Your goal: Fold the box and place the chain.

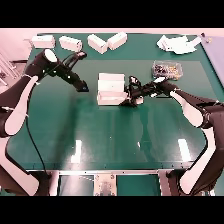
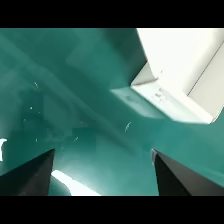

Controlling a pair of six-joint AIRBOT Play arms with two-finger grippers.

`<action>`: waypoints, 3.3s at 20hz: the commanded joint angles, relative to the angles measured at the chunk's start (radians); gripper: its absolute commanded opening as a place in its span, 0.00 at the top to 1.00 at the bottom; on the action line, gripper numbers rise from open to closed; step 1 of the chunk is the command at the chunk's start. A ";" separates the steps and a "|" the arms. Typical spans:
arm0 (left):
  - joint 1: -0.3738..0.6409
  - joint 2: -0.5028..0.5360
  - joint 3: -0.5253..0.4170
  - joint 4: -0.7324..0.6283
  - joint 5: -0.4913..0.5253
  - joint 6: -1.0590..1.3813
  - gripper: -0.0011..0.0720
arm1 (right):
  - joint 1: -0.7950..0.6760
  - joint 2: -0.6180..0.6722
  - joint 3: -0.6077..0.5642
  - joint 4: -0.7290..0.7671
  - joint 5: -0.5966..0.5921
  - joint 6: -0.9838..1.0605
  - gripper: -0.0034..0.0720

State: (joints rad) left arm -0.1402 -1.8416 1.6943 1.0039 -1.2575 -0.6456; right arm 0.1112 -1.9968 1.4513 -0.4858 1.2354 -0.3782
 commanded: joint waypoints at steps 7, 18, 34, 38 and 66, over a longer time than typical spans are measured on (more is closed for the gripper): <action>0.005 -0.056 -0.120 -0.335 -0.051 0.770 0.00 | 0.000 0.000 0.000 0.000 0.000 0.000 0.18; 0.005 -0.126 -0.129 -0.480 -0.072 0.942 0.00 | 0.000 0.000 0.000 0.000 0.000 0.000 0.18; 0.005 -0.126 -0.127 -0.430 0.054 0.946 0.00 | 0.000 0.000 0.000 0.000 0.000 0.000 0.18; 0.005 -0.138 -0.128 -0.463 0.026 0.959 0.00 | 0.000 0.000 0.000 0.000 0.000 0.000 0.18; -0.005 -0.197 -0.128 -0.552 -0.007 0.975 0.00 | 0.000 0.000 0.000 0.000 0.000 0.000 0.18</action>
State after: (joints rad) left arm -0.1440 -2.0300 1.5661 0.4702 -1.2659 0.3195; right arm 0.1112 -1.9968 1.4513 -0.4870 1.2385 -0.3782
